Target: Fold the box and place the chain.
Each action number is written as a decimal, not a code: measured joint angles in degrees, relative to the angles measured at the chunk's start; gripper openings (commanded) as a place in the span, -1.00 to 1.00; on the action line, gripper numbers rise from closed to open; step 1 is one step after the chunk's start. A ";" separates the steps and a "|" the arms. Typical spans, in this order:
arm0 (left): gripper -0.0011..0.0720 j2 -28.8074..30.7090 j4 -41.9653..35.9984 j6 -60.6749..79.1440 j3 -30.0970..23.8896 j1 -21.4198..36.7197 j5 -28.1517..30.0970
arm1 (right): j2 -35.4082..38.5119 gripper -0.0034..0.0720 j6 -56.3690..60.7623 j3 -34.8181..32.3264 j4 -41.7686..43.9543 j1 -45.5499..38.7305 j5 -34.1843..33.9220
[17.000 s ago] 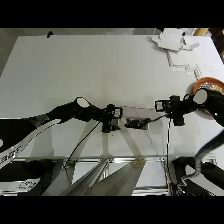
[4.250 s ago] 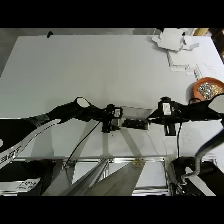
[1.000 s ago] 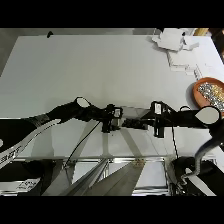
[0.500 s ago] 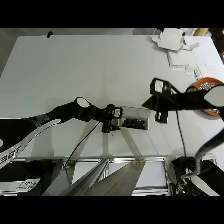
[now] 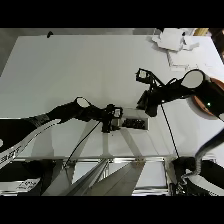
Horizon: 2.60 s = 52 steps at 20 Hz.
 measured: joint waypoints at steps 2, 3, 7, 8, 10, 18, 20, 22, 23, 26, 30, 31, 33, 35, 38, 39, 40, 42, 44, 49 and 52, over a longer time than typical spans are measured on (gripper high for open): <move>0.41 0.00 0.00 0.00 0.00 0.00 0.00 | 1.77 -0.11 0.04 -2.29 0.11 0.81 0.22; 0.41 0.00 0.00 0.02 0.00 0.00 0.00 | 3.04 -0.11 -0.26 -3.61 0.09 1.36 0.26; 0.41 0.00 0.00 0.00 0.00 0.00 0.00 | 7.85 -0.11 -3.23 -8.96 -0.90 4.33 -1.81; 0.41 0.00 0.00 0.00 0.00 0.00 0.00 | 8.46 -0.11 -3.67 -9.88 -1.42 4.76 -2.73; 0.41 0.00 0.00 0.00 0.00 0.00 0.00 | 9.20 -0.12 -4.35 -11.17 -2.51 5.40 -4.22; 0.41 0.00 -0.04 -0.11 0.00 0.00 0.13 | 9.97 -0.37 -5.05 -12.98 -4.57 6.03 -7.58; 0.41 0.00 -0.15 -0.13 0.00 0.02 0.26 | 9.97 -0.46 -5.07 -13.51 -4.57 6.05 -8.48; 0.41 0.00 -0.15 -0.13 0.00 0.02 0.28 | 9.99 -0.46 -5.09 -13.84 -4.70 6.05 -9.53; 0.41 0.00 -0.15 -0.13 0.02 0.04 0.28 | 9.99 -0.46 -5.11 -13.92 -4.79 6.05 -9.92; 0.41 0.00 -0.15 -0.09 0.02 0.04 0.26 | 9.99 -0.43 -5.31 -14.36 -4.83 6.05 -10.64; 0.41 0.00 -0.09 -0.02 0.02 0.04 0.22 | 10.01 -0.19 -5.44 -16.15 -3.82 6.05 -11.39; 0.41 0.00 0.02 0.09 0.02 0.04 0.11 | 10.01 -0.08 -5.46 -16.76 -3.45 6.05 -11.47; 0.41 0.00 0.20 0.11 0.02 0.02 -0.22 | 10.01 -0.05 -5.49 -17.55 -2.91 6.03 -11.37; 0.41 0.00 0.20 0.11 0.02 0.02 -0.22 | 10.08 -0.01 -5.46 -17.99 -2.29 6.03 -11.15; 0.41 0.00 0.20 0.13 0.02 0.00 -0.26 | 10.62 0.01 -5.29 -18.29 -1.51 6.01 -10.71; 0.41 0.00 0.17 0.13 0.02 0.00 -0.26 | 11.04 0.01 -5.31 -18.32 -1.14 6.01 -10.32; 0.41 0.00 0.17 0.13 0.00 0.00 -0.24 | 11.63 0.01 -5.31 -18.38 -0.61 6.03 -10.34; 0.41 0.00 0.11 0.11 0.02 0.00 -0.20 | 13.09 0.01 -5.31 -18.40 -0.17 6.01 -10.43; 0.41 0.00 0.09 0.11 0.00 0.00 -0.15 | 14.67 0.01 -5.31 -18.40 0.20 6.03 -10.40; 0.41 0.00 0.04 0.09 0.00 0.00 -0.11 | 16.68 -0.59 -5.33 -18.40 1.29 6.01 -10.36; 0.41 0.00 0.02 0.07 0.00 0.00 -0.07 | 16.70 -0.85 -5.33 -18.43 1.51 6.01 -10.49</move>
